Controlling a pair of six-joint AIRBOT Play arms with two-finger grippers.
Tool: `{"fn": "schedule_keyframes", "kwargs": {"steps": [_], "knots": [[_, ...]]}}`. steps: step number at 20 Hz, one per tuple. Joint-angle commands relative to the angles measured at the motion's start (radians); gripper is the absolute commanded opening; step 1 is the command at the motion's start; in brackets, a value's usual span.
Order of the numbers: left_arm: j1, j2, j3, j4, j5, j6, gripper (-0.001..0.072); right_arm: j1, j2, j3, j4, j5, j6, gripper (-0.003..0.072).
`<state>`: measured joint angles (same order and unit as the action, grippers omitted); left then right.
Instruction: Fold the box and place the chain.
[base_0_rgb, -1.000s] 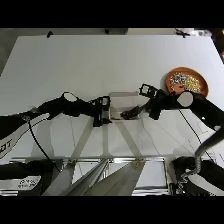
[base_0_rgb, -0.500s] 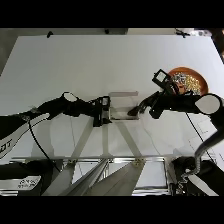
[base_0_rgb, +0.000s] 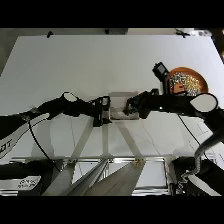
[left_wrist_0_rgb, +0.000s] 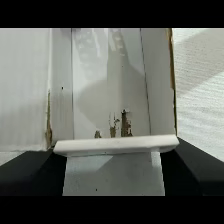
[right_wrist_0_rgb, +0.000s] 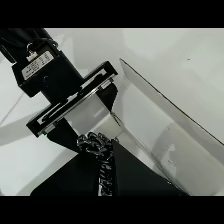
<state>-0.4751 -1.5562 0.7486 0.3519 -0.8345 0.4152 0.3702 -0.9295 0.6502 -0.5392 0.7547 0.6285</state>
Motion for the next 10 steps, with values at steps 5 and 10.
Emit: {"fn": "schedule_keyframes", "kwargs": {"steps": [5, 10], "knots": [[0.0, -0.001, 0.0, 0.0, 0.0, 0.0, 0.0271, 0.117, -0.274, 0.001, 0.021, -0.143, 0.003, 0.0014], [0.0, -0.001, 0.0, 0.0, 0.0, 0.0, 0.0271, 0.117, -0.337, 0.001, 0.021, -0.146, 0.003, 0.0112]]}}
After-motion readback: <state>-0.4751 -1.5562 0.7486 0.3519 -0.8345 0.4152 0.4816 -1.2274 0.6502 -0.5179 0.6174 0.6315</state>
